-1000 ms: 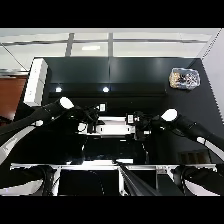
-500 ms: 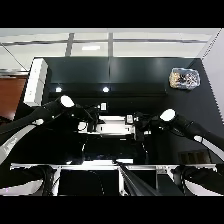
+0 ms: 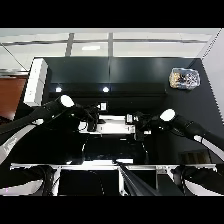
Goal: Fold the box and place the chain.
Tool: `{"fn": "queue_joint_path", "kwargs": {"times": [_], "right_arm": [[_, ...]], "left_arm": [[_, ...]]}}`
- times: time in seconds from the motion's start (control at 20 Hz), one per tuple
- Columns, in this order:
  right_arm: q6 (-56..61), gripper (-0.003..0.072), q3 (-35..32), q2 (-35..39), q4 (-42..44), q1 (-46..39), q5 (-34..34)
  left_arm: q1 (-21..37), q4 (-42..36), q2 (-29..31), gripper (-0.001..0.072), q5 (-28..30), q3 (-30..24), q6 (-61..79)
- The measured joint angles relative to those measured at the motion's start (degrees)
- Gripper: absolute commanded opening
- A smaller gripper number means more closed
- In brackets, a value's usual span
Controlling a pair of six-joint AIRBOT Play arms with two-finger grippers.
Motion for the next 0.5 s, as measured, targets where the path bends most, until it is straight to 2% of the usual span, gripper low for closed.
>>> {"fn": "queue_joint_path", "kwargs": {"times": [0.5], "right_arm": [[2.2, 0.0707, 0.0, 0.0, -2.3, 0.0, -0.1]], "left_arm": [[0.0, 0.4, -0.3, 0.0025, 0.0, 0.0, 0.0]]}}
